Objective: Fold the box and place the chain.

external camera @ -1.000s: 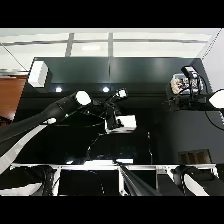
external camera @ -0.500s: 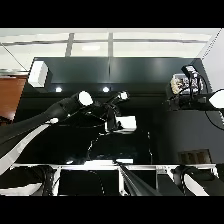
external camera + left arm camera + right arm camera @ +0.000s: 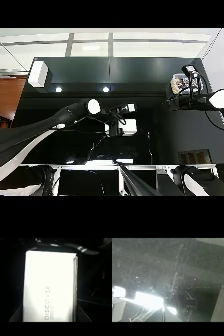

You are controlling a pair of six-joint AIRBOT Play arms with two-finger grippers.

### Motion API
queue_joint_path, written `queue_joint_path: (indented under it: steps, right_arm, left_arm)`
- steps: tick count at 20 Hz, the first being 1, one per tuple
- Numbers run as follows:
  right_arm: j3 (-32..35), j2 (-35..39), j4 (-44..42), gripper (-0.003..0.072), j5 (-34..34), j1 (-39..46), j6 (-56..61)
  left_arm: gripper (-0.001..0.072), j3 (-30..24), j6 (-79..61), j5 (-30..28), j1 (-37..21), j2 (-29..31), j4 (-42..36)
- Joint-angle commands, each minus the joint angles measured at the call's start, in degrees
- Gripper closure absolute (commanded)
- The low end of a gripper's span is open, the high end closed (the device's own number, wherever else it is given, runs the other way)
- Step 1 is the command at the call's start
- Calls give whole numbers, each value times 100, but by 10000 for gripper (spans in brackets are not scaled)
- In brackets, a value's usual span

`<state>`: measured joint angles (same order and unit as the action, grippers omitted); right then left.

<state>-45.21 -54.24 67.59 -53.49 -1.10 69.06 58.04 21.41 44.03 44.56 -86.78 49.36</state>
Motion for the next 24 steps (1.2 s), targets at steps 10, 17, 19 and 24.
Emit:
queue_joint_path:
  steps: [10,17,19,24]
  right_arm:
    - [4,7,-2,674,-24,2,109]
    - [4,7,-2,674,-22,2,201]
    - [4,7,-4,674,-22,2,221]
    - [4,4,-4,674,-22,2,282]
  left_arm:
    - [559,59,3053,1526,-1137,914,2391]
    - [558,-446,4894,2387,-5036,1836,3281]
    - [558,-439,5086,2227,-6192,1816,3056]
    - [548,-424,4341,1172,-7608,1569,1987]
